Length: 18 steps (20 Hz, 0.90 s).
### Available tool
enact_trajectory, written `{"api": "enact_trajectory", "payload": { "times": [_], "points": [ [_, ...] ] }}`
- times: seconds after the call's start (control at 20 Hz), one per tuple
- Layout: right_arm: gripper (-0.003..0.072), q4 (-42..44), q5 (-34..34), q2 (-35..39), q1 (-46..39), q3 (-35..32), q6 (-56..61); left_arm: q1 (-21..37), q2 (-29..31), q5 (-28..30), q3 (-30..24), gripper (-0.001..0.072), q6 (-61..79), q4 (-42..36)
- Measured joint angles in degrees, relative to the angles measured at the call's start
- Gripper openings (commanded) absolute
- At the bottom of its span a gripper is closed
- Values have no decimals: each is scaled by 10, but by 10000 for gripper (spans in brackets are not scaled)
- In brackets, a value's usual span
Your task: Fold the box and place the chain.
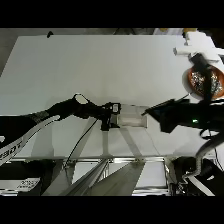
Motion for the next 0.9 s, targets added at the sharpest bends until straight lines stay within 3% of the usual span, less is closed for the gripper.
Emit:
{"api": "enact_trajectory", "payload": {
  "times": [0.2,0.6,0.75,0.9],
  "points": [
    [16,-37,-65,-37,67,-51,38,0,0,0,0,71,0,0],
    [23,-56,-167,-171,91,-91,47,0,0,0,0,71,0,0],
    [248,-58,-178,-206,93,-93,37,0,0,0,0,71,0,0],
    [251,-63,-168,-213,91,-77,19,0,0,0,0,71,0,0]
  ]
}}
